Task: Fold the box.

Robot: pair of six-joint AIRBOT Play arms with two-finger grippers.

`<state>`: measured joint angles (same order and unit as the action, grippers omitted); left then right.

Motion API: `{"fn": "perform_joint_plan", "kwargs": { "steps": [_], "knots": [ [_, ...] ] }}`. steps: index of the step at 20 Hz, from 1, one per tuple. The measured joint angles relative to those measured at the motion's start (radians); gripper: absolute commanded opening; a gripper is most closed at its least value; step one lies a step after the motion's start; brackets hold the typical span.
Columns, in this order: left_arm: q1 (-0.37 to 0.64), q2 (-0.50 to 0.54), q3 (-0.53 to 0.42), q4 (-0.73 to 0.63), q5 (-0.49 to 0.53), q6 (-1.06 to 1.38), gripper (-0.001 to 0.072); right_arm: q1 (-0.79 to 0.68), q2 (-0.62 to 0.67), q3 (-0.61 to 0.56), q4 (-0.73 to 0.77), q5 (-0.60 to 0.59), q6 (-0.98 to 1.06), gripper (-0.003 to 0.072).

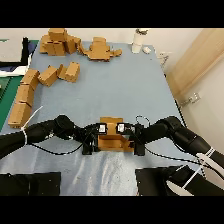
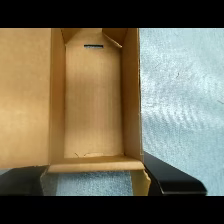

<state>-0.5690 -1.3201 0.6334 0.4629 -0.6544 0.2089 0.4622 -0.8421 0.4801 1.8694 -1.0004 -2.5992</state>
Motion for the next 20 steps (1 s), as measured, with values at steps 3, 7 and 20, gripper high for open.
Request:
{"fn": "perform_joint_plan", "kwargs": {
  "steps": [3, 7, 20],
  "knots": [
    [0.000, 0.000, 0.000, 0.000, 0.000, 0.000, 0.0527, -0.001, 0.001, 0.000, 0.033, 0.008, -0.001, 0.0278],
    [0.000, 0.000, 0.000, 0.000, -0.001, 0.000, 0.0527, -0.001, 0.001, 0.000, 0.094, 0.034, -0.053, 0.0278],
    [0.000, 0.000, 0.000, 0.002, -0.002, 0.003, 0.0527, -0.002, 0.001, -0.020, 0.200, 0.074, -0.172, 0.0123]
  ]
}}
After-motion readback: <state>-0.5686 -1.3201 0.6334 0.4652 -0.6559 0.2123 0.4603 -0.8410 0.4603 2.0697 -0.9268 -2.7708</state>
